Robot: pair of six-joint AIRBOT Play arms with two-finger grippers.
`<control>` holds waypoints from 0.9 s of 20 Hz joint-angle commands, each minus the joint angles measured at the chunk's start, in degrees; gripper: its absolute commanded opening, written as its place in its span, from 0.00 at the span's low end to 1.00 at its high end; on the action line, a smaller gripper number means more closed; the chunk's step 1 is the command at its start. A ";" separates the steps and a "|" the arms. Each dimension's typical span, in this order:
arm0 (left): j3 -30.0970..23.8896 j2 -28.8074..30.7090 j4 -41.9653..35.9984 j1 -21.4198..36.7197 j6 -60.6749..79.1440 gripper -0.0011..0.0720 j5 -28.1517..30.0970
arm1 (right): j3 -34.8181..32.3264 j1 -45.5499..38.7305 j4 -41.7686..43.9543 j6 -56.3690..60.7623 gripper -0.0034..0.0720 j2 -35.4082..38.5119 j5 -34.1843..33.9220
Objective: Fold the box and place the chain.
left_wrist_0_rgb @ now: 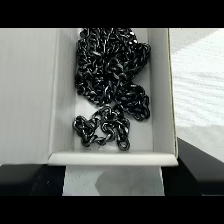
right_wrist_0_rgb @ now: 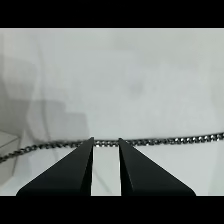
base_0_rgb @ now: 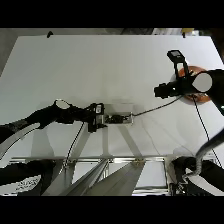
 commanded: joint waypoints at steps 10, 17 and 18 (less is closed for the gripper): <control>-0.02 0.02 0.02 0.02 0.02 0.44 0.02 | -1.16 -1.22 -6.99 9.18 0.50 -11.58 3.04; -0.02 0.02 0.02 0.02 0.02 0.44 0.00 | -1.20 -5.86 -7.76 15.21 0.49 -11.74 4.46; -0.02 0.02 0.02 0.02 0.02 0.44 0.02 | -1.20 -6.10 -7.76 15.21 0.49 -11.74 4.39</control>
